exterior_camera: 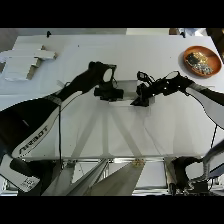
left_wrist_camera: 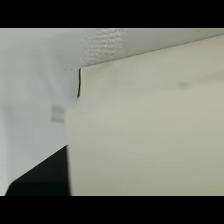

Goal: Fold the box and place the chain.

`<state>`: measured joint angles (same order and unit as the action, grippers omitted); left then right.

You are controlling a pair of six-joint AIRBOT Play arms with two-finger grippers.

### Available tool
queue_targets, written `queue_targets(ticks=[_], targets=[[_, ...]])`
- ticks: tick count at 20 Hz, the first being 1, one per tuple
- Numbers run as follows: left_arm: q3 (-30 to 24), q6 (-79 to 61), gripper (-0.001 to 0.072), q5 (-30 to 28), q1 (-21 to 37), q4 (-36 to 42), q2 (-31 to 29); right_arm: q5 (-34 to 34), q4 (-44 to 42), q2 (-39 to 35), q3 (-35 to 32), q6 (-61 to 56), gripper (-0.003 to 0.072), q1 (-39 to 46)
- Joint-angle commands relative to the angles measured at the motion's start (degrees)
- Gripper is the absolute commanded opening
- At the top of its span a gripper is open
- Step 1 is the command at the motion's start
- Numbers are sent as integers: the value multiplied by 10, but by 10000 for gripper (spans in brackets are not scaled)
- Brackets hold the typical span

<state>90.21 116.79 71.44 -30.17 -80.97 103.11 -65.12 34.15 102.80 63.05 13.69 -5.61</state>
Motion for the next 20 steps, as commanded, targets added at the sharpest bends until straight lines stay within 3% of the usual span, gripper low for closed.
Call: queue_targets(ticks=[1, 7, 9, 14, 17, 20], targets=[[0, -1, 302, 14, 12, -11, -24, 0, 2, 0, 0, 3, 455, 0], [0, -42, 303, 30, 19, -23, -41, 0, 2, 0, 0, 3, 455, 0], [0, -56, 399, 12, 19, -21, -36, 0, 2, 0, 0, 3, 455, 0], [0, -43, 399, -17, 29, 42, -9, 0, 2, 0, 0, 3, 455, 0], [0, -21, 397, -18, 29, 40, 11, 0, 2, 0, 0, 3, 455, 0], [0, 3, 313, -21, 29, 35, 26, 0, 2, 0, 0, 2, 455, 0]])
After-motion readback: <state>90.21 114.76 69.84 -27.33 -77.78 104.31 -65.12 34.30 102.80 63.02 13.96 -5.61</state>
